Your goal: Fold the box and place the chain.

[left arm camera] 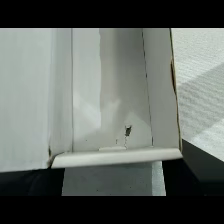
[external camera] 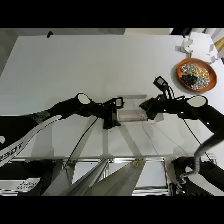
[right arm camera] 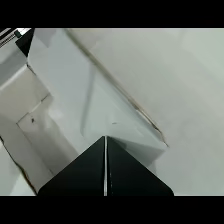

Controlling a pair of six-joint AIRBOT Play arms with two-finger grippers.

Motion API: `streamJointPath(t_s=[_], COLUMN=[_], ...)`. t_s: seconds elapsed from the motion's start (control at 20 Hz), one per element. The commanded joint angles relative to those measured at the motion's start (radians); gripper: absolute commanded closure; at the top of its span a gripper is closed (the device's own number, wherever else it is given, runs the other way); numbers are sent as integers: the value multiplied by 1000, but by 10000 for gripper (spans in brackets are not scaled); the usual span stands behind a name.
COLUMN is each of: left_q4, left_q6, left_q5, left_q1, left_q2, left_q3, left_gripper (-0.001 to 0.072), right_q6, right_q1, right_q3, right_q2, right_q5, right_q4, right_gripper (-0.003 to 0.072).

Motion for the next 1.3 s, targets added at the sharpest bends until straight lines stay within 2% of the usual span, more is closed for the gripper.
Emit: streamJointPath(t_s=[0.0, 0.05, 0.15, 0.2, 0.4, 0.6, 0.75, 1.0, 1.2, 1.25], left_q4=[0, 0, 0, 0, 0, 0, 0, 0, 0, 0], left_q6=[-1, -1, -1, -1, -1, -1, -1, -1, -1, -1], left_q5=[0, -1, 0, -1, 0, 0, 0, 0, -1, 0], left_q1=[0, 0, 0, 0, 0, 0, 0, 0, 0, 0], left_q2=[1, 1, 1, 1, 1, 1, 1, 1, 1, 1], left_q3=[-1, -1, -1, -1, -1, -1, -1, -1, -1, -1], left_gripper=[503, 503, 503, 503, 503, 503, 503, 503, 503, 503], right_q6=[-46, -81, -145, -193, -412, -468, -537, -539, -539, -539], right_q1=[-36, -36, -36, -36, -35, 0, 21, 49, 51, 59], right_q3=[7, 7, 7, 7, 7, 7, 7, 7, 6, 6], right_q2=[86, 102, 107, 107, 80, 16, -23, -42, -42, -42], right_q5=[113, 140, 149, 149, 141, 72, 71, 8, 12, 16], right_q4=[-210, -322, -483, -518, -503, -482, -429, -362, -316, -313], right_gripper=[667, 648, 482, 434, 428, 429, 453, 470, 474, 501])
